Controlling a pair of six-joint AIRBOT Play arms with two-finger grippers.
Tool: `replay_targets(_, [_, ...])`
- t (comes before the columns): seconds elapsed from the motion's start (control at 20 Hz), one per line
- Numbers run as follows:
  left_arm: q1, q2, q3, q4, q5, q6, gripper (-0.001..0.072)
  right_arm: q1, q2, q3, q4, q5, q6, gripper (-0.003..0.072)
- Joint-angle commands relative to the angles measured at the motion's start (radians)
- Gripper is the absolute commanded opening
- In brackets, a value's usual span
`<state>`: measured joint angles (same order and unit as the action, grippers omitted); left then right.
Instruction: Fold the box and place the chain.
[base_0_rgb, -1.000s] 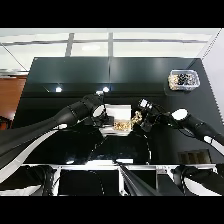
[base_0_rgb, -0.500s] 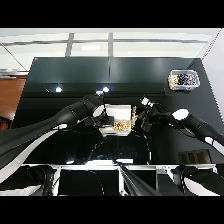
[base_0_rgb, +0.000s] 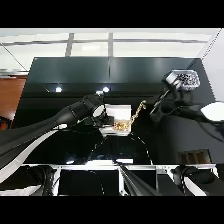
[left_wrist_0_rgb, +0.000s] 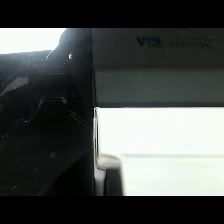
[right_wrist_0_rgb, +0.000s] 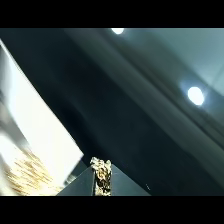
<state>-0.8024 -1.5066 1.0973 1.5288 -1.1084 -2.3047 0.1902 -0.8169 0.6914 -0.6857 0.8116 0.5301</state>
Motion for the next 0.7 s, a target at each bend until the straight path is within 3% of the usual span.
replay_targets(0.0, [0.001,0.0,0.0,0.0,0.0,0.0,0.0026,-0.028,0.083,0.175,-0.018,0.275,0.22,0.0015])
replay_targets(0.1, [0.001,0.0,0.0,0.0,0.0,0.0,0.0026,-0.023,0.083,0.251,0.085,0.373,0.257,0.0015])
replay_targets(0.35, [0.001,0.0,0.0,0.0,0.0,0.0,0.0026,-0.024,0.082,0.356,0.344,0.343,0.26,0.0015])
replay_targets(0.65, [0.001,0.0,0.0,0.0,0.0,0.0,0.0026,-0.006,0.068,0.383,0.393,0.309,0.308,0.0016])
